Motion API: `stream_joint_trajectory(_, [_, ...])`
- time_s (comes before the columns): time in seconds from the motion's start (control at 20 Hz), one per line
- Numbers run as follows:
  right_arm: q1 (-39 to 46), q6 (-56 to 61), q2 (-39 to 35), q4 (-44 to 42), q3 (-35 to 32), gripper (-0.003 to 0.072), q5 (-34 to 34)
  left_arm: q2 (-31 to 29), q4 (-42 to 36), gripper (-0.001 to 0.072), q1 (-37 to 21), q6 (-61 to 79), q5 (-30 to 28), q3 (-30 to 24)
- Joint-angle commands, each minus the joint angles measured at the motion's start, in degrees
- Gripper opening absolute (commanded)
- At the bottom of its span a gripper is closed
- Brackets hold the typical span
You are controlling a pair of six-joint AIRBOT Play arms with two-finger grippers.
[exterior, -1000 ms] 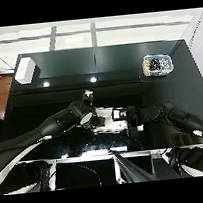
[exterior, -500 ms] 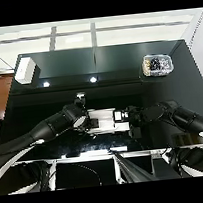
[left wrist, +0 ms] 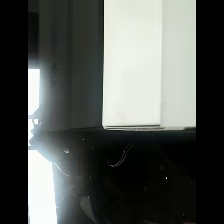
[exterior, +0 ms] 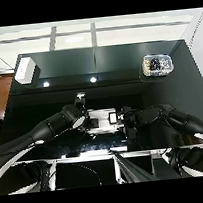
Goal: Fold the box and place the chain.
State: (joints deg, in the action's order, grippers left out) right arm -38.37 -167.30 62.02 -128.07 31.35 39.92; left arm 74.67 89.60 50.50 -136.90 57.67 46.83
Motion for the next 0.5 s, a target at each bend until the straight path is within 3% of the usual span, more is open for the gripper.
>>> stream_joint_trajectory(0.0, [-0.79,-0.07,0.22,0.15,0.07,0.0185,-0.24,-0.02,-0.13,0.0031,-0.04,0.15,-0.20,-0.02])
stream_joint_trajectory(0.45, [-3.45,2.78,0.55,-0.94,0.07,0.0185,-5.90,-0.02,-0.52,0.0032,-0.04,0.17,0.24,-0.02])
